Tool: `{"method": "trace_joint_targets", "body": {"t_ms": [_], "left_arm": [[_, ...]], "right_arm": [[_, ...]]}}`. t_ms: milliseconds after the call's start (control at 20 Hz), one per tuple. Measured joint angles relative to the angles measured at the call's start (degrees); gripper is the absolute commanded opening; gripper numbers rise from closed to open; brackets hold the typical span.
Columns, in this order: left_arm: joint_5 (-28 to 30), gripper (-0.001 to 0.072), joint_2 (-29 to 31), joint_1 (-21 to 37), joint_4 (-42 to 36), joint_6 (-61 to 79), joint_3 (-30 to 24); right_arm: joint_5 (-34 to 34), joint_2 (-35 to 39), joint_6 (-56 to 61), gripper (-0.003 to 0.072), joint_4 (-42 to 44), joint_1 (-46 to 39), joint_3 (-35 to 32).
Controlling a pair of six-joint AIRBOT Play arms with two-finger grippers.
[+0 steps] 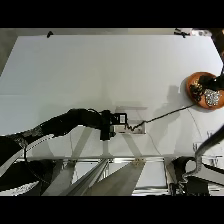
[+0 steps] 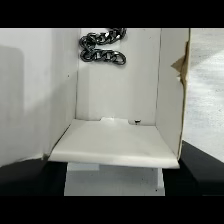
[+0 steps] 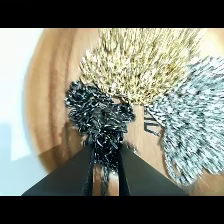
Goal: Fold the box and place the chain.
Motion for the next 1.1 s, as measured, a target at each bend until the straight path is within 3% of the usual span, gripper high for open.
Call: {"method": "trace_joint_targets", "body": {"t_ms": [250, 650, 850, 1100], "left_arm": [[0.0, 0.0276, 0.0, 0.0, -0.02, -0.02, 0.0], [0.0, 0.0276, 0.0, 0.0, -0.02, -0.02, 0.0], [0.0, 0.0276, 0.0, 0.0, -0.02, -0.02, 0.0], [0.0, 0.0276, 0.0, 0.0, -0.02, -0.02, 0.0]], "right_arm": [[3.89, 13.64, -3.04, 0.0003, 3.65, 0.0, 0.04], [17.11, 37.64, -11.65, 0.0005, 22.45, 0.0, 0.04], [29.14, 42.95, -15.08, 0.0005, 32.74, 0.46, -0.17], [40.72, 45.4, -16.92, 0.0004, 37.18, 6.01, -2.21]]}}
